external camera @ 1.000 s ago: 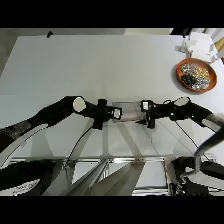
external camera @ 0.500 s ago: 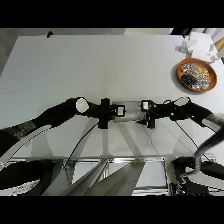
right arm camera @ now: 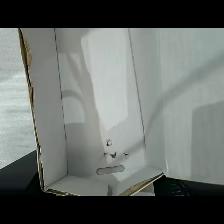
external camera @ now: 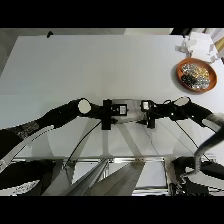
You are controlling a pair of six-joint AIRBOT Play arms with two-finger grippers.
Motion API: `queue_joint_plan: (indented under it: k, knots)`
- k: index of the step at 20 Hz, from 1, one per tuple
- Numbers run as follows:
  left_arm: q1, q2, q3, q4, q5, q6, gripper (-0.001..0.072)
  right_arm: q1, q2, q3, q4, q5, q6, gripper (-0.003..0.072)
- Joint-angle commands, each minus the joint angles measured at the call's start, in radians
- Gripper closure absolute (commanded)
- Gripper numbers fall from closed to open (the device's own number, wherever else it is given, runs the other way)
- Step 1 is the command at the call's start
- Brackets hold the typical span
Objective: Fold the box and place the chain.
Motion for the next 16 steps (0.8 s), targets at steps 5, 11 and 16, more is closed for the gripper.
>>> queue_joint_plan:
  k: [5,11,16]
  knots:
    - [-0.001,0.048,0.0,0.018,-0.049,-0.171,0.0629,0.0,0.001,0.0,0.001,0.0,0.001,0.0272]
    - [0.045,0.251,0.0,0.279,-0.182,-0.668,0.0707,0.0,0.001,0.0,0.001,0.0,0.0,0.0272]
    - [0.143,0.344,-0.014,0.44,-0.289,-1.107,0.0707,0.0,0.001,0.0,0.001,0.0,0.0,0.0272]
